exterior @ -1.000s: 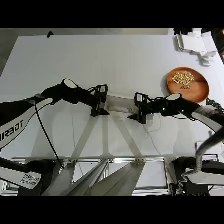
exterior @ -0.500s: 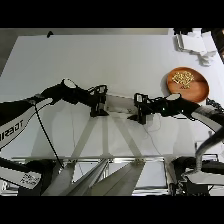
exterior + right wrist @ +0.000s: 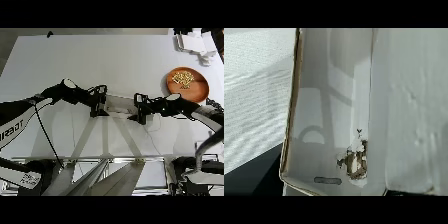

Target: Fold the box and place the chain.

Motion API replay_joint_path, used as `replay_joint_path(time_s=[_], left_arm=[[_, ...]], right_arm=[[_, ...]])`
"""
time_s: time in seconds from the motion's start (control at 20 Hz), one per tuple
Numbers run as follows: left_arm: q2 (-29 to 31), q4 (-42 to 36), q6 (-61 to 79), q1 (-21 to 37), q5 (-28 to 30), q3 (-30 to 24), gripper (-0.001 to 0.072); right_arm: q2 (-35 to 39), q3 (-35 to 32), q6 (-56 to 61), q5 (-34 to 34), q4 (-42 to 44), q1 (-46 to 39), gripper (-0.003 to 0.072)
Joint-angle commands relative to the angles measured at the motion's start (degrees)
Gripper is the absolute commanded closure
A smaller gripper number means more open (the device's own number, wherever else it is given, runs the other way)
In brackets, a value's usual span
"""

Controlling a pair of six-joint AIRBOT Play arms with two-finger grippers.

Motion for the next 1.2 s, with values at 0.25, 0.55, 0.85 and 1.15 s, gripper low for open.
replay_joint_path(time_s=[0.25,0.55,0.85,1.15], left_arm=[[0.02,0.0,0.02,-0.04,-0.15,-0.02,0.0389],[0.02,0.0,0.02,-0.04,-0.15,-0.02,0.0389],[0.02,0.0,0.02,-0.04,-0.17,-0.02,0.0389],[0.02,-0.02,-0.35,-0.04,-0.15,-0.02,0.0389]], right_arm=[[0.02,0.04,0.02,0.07,0.33,0.02,0.0168],[0.04,0.04,-0.02,-0.66,0.33,0.02,-0.0034],[4.2,0.04,0.07,-4.26,-10.36,0.02,-0.0034],[10.58,0.02,5.35,-8.04,-20.0,0.02,-0.0028]])
